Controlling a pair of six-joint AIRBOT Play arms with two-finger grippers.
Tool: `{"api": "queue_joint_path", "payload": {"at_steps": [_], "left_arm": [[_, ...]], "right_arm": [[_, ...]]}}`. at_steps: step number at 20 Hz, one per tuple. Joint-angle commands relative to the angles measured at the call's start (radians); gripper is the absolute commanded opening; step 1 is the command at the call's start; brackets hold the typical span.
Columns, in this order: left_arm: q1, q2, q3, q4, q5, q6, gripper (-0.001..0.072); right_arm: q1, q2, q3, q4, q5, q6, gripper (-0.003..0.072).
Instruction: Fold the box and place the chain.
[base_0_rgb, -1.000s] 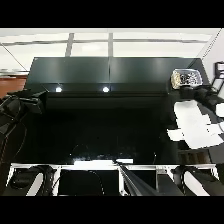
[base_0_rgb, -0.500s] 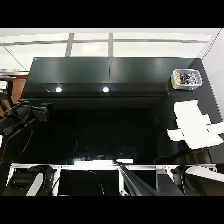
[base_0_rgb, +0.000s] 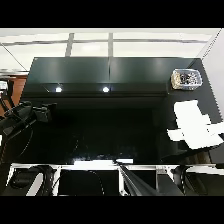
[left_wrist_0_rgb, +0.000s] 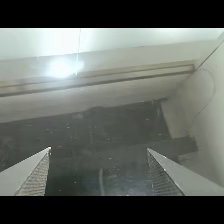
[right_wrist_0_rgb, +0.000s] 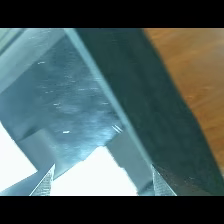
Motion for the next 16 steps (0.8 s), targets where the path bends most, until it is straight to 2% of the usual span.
{"api": "queue_joint_path", "payload": {"at_steps": [1,3,4,5,6,11,12,13,15,16], "left_arm": [[0.0,0.0,0.0,-0.019,-0.002,0.0,0.0703],[0.0,0.0,0.0,-0.019,-0.002,0.0,0.0703],[0.0,0.0,0.0,-0.019,-0.002,0.0,0.0703],[0.0,0.0,0.0,-0.019,-0.002,0.0,0.0703],[0.0,0.0,0.0,-0.019,-0.002,-0.001,0.0703],[0.0,0.0,0.0,-0.027,-0.003,-0.001,0.0703],[0.0,0.0,0.0,-0.027,-0.003,-0.001,0.0703],[0.0,0.0,0.0,-0.027,-0.003,-0.001,0.0703],[0.0,0.0,0.0,-0.047,-0.003,-0.001,0.07],[0.0,0.0,0.0,-0.066,-0.003,-0.001,0.0695]], "right_arm": [[0.027,-0.016,-0.003,0.016,0.086,-0.072,0.0709],[0.05,-0.016,-0.005,-0.045,0.106,-0.072,0.0709],[0.057,-0.016,-0.006,-0.048,0.109,-0.072,0.066],[0.063,-0.016,-0.006,-0.048,0.114,-0.071,0.0544],[0.068,-0.016,-0.006,-0.049,0.121,-0.071,0.0482],[0.074,-0.011,-0.008,-0.095,0.166,-0.036,0.0474],[0.074,-0.005,-0.009,-0.103,0.166,-0.029,0.0341],[0.074,0.005,-0.01,-0.103,0.166,-0.03,0.0065],[0.074,0.024,-0.01,-0.094,0.171,-0.03,0.0017],[0.074,0.035,-0.01,-0.082,0.177,-0.029,0.0018]]}}
